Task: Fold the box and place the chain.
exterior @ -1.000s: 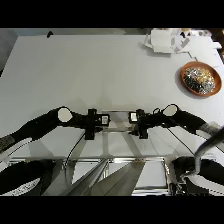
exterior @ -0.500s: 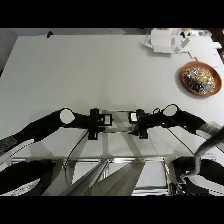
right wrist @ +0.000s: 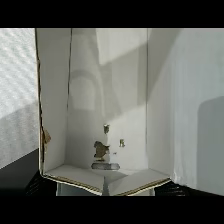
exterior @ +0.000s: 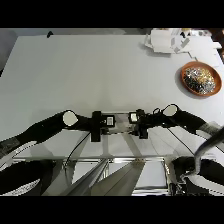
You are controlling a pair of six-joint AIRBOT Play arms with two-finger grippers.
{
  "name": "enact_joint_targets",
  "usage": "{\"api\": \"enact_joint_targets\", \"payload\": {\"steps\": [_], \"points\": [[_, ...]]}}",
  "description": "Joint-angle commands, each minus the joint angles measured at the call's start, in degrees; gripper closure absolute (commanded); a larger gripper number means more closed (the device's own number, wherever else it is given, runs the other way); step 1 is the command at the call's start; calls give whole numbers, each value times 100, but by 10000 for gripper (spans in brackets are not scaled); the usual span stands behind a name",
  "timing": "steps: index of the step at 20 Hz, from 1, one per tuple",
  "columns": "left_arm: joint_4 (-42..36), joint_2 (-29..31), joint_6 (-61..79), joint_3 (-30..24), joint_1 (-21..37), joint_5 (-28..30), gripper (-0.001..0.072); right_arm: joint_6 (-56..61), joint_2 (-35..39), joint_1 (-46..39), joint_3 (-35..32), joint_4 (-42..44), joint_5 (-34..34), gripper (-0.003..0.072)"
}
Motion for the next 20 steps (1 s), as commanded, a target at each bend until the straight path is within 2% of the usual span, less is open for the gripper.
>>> {"api": "enact_joint_targets", "payload": {"steps": [1,3,7,10,12,14,17,20], "points": [[284,614,-807,4,229,-579,705,20,4,4,-2,7,0,284],[811,1156,-1996,4,452,-881,706,20,4,4,-2,7,0,284],[2380,2100,-5322,4,1005,-1241,706,20,4,4,-2,7,0,284],[3220,2378,-7567,2,1467,-1755,706,20,4,4,-2,7,0,284],[3222,2295,-8478,-46,1676,-1856,705,20,4,4,-2,7,0,284],[3060,2015,-8741,-129,1746,-1794,705,20,4,4,-2,7,0,284],[2645,1268,-8693,-164,1766,-1589,705,20,4,4,-2,7,0,284],[1698,529,-8133,-164,1744,-1364,705,20,4,4,-2,7,-2,284]]}}
